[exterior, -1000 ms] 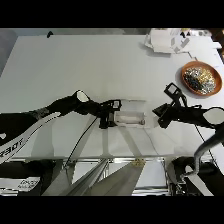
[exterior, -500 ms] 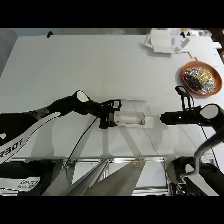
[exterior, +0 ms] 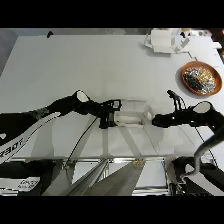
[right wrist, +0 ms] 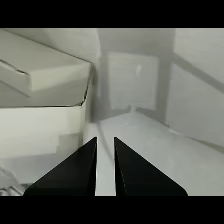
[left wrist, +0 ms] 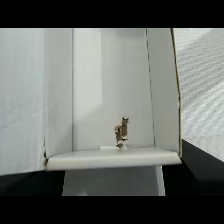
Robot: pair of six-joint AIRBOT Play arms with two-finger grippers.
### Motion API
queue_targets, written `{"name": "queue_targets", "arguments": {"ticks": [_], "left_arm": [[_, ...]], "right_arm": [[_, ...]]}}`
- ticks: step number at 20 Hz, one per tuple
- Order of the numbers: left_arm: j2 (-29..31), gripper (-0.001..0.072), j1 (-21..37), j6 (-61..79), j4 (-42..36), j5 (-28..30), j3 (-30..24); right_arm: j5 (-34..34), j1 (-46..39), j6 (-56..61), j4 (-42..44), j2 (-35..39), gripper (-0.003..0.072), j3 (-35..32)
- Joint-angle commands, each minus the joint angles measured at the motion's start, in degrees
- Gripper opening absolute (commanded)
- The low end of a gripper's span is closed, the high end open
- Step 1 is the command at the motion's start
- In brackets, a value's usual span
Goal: Fold the box and place the chain.
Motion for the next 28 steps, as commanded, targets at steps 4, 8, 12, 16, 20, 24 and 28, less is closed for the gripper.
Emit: {"name": "queue_targets", "arguments": {"ticks": [4, 8, 12, 16, 20, 24, 28], "left_arm": [[0.0, 0.0211, 0.0, 0.0, 0.0, 0.0, 0.0], [0.0, 0.0211, 0.0, 0.0, 0.0, 0.0, 0.0], [0.0, 0.0211, 0.0, 0.0, 0.0, 0.0, 0.0], [0.0, 0.0211, 0.0, 0.0, 0.0, 0.0, 0.0], [0.0, 0.0211, 0.0, 0.0, 0.0, 0.0, 0.0], [0.0, 0.0211, 0.0, 0.0, 0.0, 0.0, 0.0], [0.0, 0.0211, 0.0, 0.0, 0.0, 0.0, 0.0]], "right_arm": [[1.9, 0.1, -2.5, 5.2, 3.5, 0.0204, 0.0], [1.4, 0.1, -2.4, 6.9, 6.0, 0.0284, 0.0], [0.5, 0.6, -2.5, 7.9, 6.0, 0.0343, 0.0], [-6.1, 7.0, -1.3, 7.5, 6.0, 0.0415, 0.0], [-9.7, 12.0, 9.8, -2.7, 4.4, 0.0417, 2.6], [-9.4, 17.1, 22.1, -13.6, 1.7, 0.0477, 5.4], [-11.0, 23.5, 28.4, -15.3, -1.8, 0.0476, 10.1]]}}
